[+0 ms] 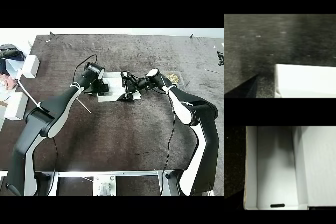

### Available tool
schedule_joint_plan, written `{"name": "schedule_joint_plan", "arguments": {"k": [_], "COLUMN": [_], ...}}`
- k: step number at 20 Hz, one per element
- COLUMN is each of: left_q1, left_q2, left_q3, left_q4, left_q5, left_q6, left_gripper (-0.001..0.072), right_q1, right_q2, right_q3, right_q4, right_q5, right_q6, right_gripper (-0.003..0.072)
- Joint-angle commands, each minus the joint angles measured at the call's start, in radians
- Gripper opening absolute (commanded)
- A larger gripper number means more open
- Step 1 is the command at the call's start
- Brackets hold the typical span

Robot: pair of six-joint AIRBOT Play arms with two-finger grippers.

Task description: Fold the box and place the chain.

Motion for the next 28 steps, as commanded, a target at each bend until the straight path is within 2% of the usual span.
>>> {"name": "schedule_joint_plan", "arguments": {"k": [1,13,19,28], "left_q1": [-0.002,-0.002,-0.002,-0.002], "left_q2": [0.001,0.049,0.055,0.270], "left_q3": [0.000,0.000,0.023,0.022], "left_q4": [-0.036,-0.109,-0.112,0.019], "left_q5": [0.011,0.007,-0.084,-0.060], "left_q6": [0.061,0.096,0.132,0.271], "left_gripper": [0.0382,0.0383,0.0383,0.0383], "right_q1": [0.001,0.001,0.001,0.001], "right_q2": [0.000,0.000,0.000,0.000], "right_q3": [0.000,0.000,0.000,0.000], "right_q4": [0.000,0.000,0.000,0.000], "right_q5": [0.000,0.000,0.000,0.000], "right_q6": [0.000,0.000,0.000,0.000], "right_gripper": [0.0470,0.0470,0.0470,0.0470]}}
